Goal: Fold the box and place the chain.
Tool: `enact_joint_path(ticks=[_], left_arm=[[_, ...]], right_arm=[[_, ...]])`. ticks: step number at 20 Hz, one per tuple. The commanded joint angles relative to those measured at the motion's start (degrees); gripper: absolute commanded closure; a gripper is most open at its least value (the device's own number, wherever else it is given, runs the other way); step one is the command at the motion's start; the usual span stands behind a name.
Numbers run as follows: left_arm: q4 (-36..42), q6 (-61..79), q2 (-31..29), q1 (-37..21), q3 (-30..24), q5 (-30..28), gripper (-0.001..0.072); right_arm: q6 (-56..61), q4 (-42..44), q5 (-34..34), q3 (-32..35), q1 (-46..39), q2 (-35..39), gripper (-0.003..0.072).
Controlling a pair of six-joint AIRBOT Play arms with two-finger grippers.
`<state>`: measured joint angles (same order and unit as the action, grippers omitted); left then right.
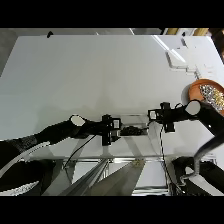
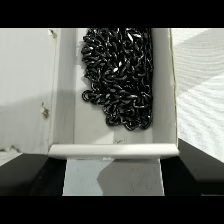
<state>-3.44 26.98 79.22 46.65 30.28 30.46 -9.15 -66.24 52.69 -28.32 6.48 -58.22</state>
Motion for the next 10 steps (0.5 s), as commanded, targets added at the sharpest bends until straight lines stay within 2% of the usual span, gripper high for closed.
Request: enact_joint_path(ticks=[1,5,8,10], left_arm=[[0.00,0.02,-0.02,-0.02,-0.02,0.00,0.0436],[0.00,0.00,-0.02,-0.02,-0.02,0.20,0.0436],[0.00,0.00,-0.02,0.00,-0.02,0.35,0.0436],[0.00,0.02,-0.02,0.00,-0.02,0.44,0.0436]], right_arm=[[1.40,5.40,9.27,-0.11,-0.04,9.27,0.0669],[1.38,17.51,15.52,-0.11,1.29,18.56,0.0669],[1.42,23.39,18.58,-0.11,6.16,20.33,0.0668],[1.53,25.73,16.63,-0.11,10.38,20.04,0.0667]])
